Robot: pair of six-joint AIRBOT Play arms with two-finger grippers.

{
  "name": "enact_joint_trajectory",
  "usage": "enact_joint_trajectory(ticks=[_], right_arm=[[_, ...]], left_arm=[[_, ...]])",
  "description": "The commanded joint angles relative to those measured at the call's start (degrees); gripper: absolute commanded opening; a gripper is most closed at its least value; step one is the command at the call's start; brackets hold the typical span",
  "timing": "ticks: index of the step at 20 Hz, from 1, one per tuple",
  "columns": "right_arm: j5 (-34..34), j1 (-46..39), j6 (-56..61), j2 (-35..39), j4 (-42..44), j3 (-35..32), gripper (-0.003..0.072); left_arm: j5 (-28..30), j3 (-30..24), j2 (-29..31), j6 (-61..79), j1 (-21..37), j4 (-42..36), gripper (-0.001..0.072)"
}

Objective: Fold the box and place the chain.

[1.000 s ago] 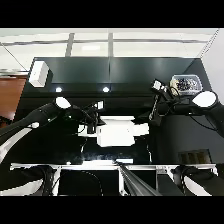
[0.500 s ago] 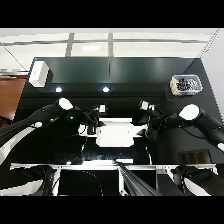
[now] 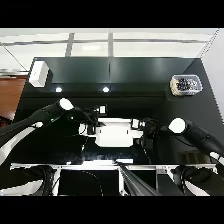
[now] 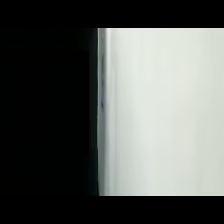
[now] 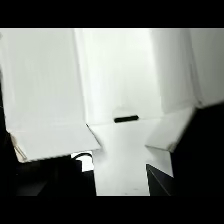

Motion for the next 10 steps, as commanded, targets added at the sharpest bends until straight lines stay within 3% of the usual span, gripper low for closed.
enact_joint_trajectory(ticks=[1, 5, 10], right_arm=[[-2.2, 3.8, -0.6, 0.0, -0.3, -0.7, 0.0617], [-2.3, 6.2, -0.5, -0.1, 0.3, -0.7, 0.0618], [-6.7, 7.2, -0.6, -0.1, 10.1, -0.7, 0.0618]], left_arm=[[-0.2, 0.0, -0.2, 0.0, -0.3, 1.1, 0.0027], [-0.2, 0.0, -0.2, 0.0, -0.2, 1.1, 0.0027], [-0.2, 0.0, -0.2, 0.0, -0.2, 1.1, 0.0027]])
